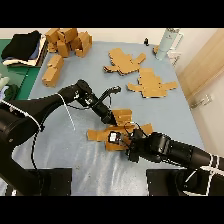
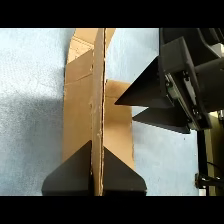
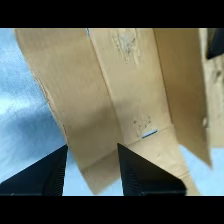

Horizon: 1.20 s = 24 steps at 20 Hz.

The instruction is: Fold the box.

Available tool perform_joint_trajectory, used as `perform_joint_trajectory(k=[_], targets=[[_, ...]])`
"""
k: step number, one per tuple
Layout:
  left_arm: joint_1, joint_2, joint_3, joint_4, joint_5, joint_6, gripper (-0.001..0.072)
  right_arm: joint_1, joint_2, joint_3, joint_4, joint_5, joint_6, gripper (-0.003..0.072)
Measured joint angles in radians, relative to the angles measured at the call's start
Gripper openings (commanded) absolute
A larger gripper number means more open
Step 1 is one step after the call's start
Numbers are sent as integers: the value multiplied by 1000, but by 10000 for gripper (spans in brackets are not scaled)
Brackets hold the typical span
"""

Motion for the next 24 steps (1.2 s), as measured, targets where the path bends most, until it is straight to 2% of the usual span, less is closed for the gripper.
perform_joint_trajectory(k=[8,11,12,13,14,20,21,24], targets=[[0,0,0,0,0,0,16,1,3,0,-23,26,1,484],[0,0,0,0,0,0,15,0,21,2,-112,30,60,486],[0,0,0,0,0,0,15,0,30,6,-155,32,95,512],[0,0,0,0,0,0,15,0,40,11,-198,36,134,629],[0,0,0,0,0,0,15,0,47,16,-230,38,159,665],[0,0,0,0,0,0,15,0,27,27,-299,60,230,664],[0,0,0,0,0,0,15,0,16,27,-301,60,233,713],[0,0,0,-1,2,0,15,-8,1,29,-301,63,240,720]])
